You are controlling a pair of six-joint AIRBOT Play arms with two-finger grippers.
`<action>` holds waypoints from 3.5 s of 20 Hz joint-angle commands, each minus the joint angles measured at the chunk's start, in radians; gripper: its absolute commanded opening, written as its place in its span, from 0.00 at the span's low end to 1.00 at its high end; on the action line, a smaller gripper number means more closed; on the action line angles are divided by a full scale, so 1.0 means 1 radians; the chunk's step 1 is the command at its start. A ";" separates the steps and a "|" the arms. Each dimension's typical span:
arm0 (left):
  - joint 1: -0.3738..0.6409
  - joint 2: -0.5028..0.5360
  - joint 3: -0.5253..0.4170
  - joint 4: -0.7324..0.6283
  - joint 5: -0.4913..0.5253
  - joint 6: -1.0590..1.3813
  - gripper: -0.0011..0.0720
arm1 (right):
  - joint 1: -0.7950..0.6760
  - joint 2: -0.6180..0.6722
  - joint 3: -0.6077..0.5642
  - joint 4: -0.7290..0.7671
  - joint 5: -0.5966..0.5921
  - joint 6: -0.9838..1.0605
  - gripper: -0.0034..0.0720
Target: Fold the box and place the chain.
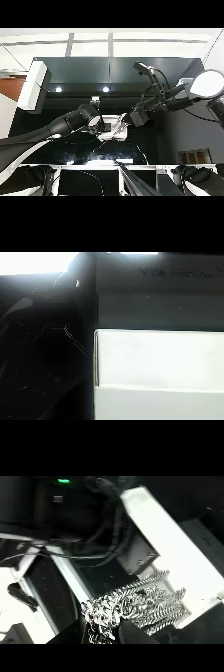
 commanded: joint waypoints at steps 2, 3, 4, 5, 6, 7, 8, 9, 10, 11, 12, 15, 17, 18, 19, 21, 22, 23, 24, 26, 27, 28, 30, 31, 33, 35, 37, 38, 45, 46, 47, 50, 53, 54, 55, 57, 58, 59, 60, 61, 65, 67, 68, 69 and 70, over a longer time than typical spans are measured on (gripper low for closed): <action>0.001 0.000 -0.001 0.000 0.000 0.000 0.06 | 0.006 -0.010 -0.065 -0.032 -0.084 0.000 0.08; 0.001 0.000 -0.001 0.000 0.000 0.000 0.06 | 0.006 -0.011 -0.076 -0.032 -0.109 0.000 0.08; 0.001 0.000 -0.001 0.000 0.000 0.000 0.06 | 0.007 -0.016 -0.079 -0.031 -0.122 0.000 0.08; 0.001 0.000 -0.001 0.000 0.000 0.000 0.06 | 0.009 -0.022 -0.079 -0.028 -0.124 0.000 0.08; 0.000 0.000 -0.001 0.000 0.000 0.000 0.06 | 0.016 -0.028 -0.079 -0.029 -0.124 0.000 0.08; 0.000 0.000 -0.001 0.000 0.000 0.000 0.06 | 0.027 -0.038 -0.080 -0.025 -0.124 0.000 0.08; 0.001 0.000 -0.001 0.000 0.000 0.000 0.06 | 0.039 -0.048 -0.080 -0.025 -0.129 0.000 0.08; 0.000 0.000 -0.001 0.000 0.000 0.000 0.06 | 0.054 -0.058 -0.080 -0.025 -0.142 0.001 0.08; 0.000 0.000 -0.001 0.000 0.000 0.000 0.06 | 0.066 -0.070 -0.080 -0.024 -0.158 0.006 0.08; 0.000 0.000 -0.001 0.000 0.000 0.000 0.06 | 0.074 -0.079 -0.080 -0.025 -0.170 0.005 0.08; 0.000 0.000 -0.001 0.000 0.000 0.000 0.06 | 0.073 -0.087 -0.080 -0.026 -0.175 0.005 0.08; 0.000 0.000 -0.001 0.000 0.000 0.000 0.06 | 0.071 -0.089 -0.080 -0.019 -0.203 0.005 0.08; 0.000 0.000 -0.001 0.000 0.000 0.000 0.06 | 0.071 -0.089 -0.079 0.053 -0.197 -0.018 0.08; 0.000 0.000 -0.001 0.000 0.000 0.000 0.06 | 0.071 -0.089 -0.074 0.109 -0.185 -0.053 0.08; 0.000 0.000 -0.001 0.000 0.000 0.000 0.06 | 0.071 -0.089 -0.068 0.145 -0.182 -0.067 0.08; 0.000 0.000 -0.001 0.000 0.000 0.000 0.06 | 0.071 -0.089 -0.056 0.166 -0.181 -0.079 0.08; 0.000 0.000 -0.001 -0.001 0.000 0.000 0.06 | 0.071 -0.089 -0.057 0.153 -0.183 -0.078 0.08; 0.000 0.000 -0.001 0.000 0.000 0.000 0.06 | 0.071 -0.089 -0.057 0.134 -0.182 -0.074 0.08; 0.000 0.000 -0.001 -0.001 0.000 0.000 0.06 | 0.071 -0.089 -0.057 0.109 -0.180 -0.067 0.09; 0.000 0.000 -0.001 0.000 0.000 0.000 0.06 | 0.070 -0.089 -0.057 0.024 -0.192 -0.023 0.09; 0.000 0.000 -0.001 0.000 0.000 0.000 0.06 | 0.066 -0.089 -0.056 -0.005 -0.195 -0.011 0.09; 0.000 0.000 -0.001 0.000 0.000 0.000 0.06 | 0.056 -0.089 -0.056 -0.003 -0.189 -0.011 0.09; 0.000 0.000 -0.001 0.000 0.000 0.000 0.06 | 0.034 -0.085 -0.039 -0.003 -0.169 -0.011 0.09; 0.000 0.000 -0.001 0.000 0.000 0.000 0.06 | 0.021 -0.081 -0.024 -0.003 -0.158 -0.011 0.09; 0.001 0.000 -0.001 0.000 0.000 0.000 0.06 | -0.002 -0.070 0.013 -0.003 -0.135 -0.011 0.09; 0.001 0.000 -0.001 0.000 0.000 0.000 0.06 | -0.015 -0.069 0.026 -0.003 -0.119 -0.011 0.09; 0.001 0.000 -0.001 0.000 0.000 0.000 0.06 | -0.014 -0.069 0.026 -0.007 -0.115 -0.011 0.09; 0.001 0.000 -0.001 0.000 0.000 0.000 0.06 | -0.014 -0.069 0.025 -0.007 -0.116 -0.011 0.09; 0.000 0.000 -0.001 -0.001 -0.003 0.000 0.06 | -0.046 -0.069 0.050 0.012 -0.140 0.005 0.09; 0.000 0.000 -0.001 -0.001 -0.003 0.000 0.06 | -0.046 -0.069 0.064 0.029 -0.130 0.004 0.09; 0.000 0.000 -0.001 -0.001 -0.003 0.000 0.06 | -0.046 -0.069 0.076 0.042 -0.118 0.003 0.09; 0.001 0.000 -0.001 -0.001 -0.003 0.000 0.06 | -0.046 -0.069 0.083 0.032 -0.111 0.004 0.09; 0.001 0.000 -0.001 -0.001 -0.003 0.000 0.06 | -0.039 -0.069 0.081 0.030 -0.106 0.005 0.09; 0.001 0.000 -0.001 -0.001 -0.003 0.000 0.06 | -0.032 -0.070 0.075 0.030 -0.103 0.004 0.09; 0.000 0.000 -0.001 -0.001 -0.003 0.000 0.06 | -0.024 -0.070 0.064 0.030 -0.103 0.005 0.09; 0.000 0.000 -0.001 -0.001 -0.003 0.000 0.06 | -0.005 -0.070 0.029 0.026 -0.111 0.005 0.09; 0.000 0.000 -0.001 -0.001 -0.003 0.000 0.06 | 0.003 -0.070 0.016 0.000 -0.111 0.006 0.09; 0.001 0.000 -0.001 -0.001 -0.003 0.000 0.06 | 0.008 -0.070 0.011 -0.032 -0.108 0.019 0.09; 0.000 0.000 -0.001 -0.001 -0.003 0.000 0.06 | 0.008 -0.070 0.011 -0.064 -0.103 0.034 0.09; 0.001 0.000 -0.001 -0.001 -0.003 0.000 0.06 | 0.006 -0.069 0.011 -0.087 -0.098 0.043 0.09; 0.001 0.000 -0.001 0.000 -0.003 0.000 0.06 | 0.004 -0.069 0.011 -0.129 -0.070 0.079 0.09; 0.001 0.000 -0.001 0.000 -0.003 0.000 0.06 | 0.019 -0.070 0.011 -0.126 -0.027 0.079 0.09; 0.001 0.000 -0.001 0.000 -0.002 0.000 0.06 | 0.031 -0.070 0.011 -0.126 -0.009 0.079 0.09; 0.001 0.000 -0.001 0.000 -0.002 0.000 0.06 | 0.044 -0.070 0.011 -0.126 -0.005 0.079 0.09; 0.001 0.000 -0.001 0.000 -0.002 0.000 0.06 | 0.057 -0.070 0.011 -0.126 -0.010 0.079 0.09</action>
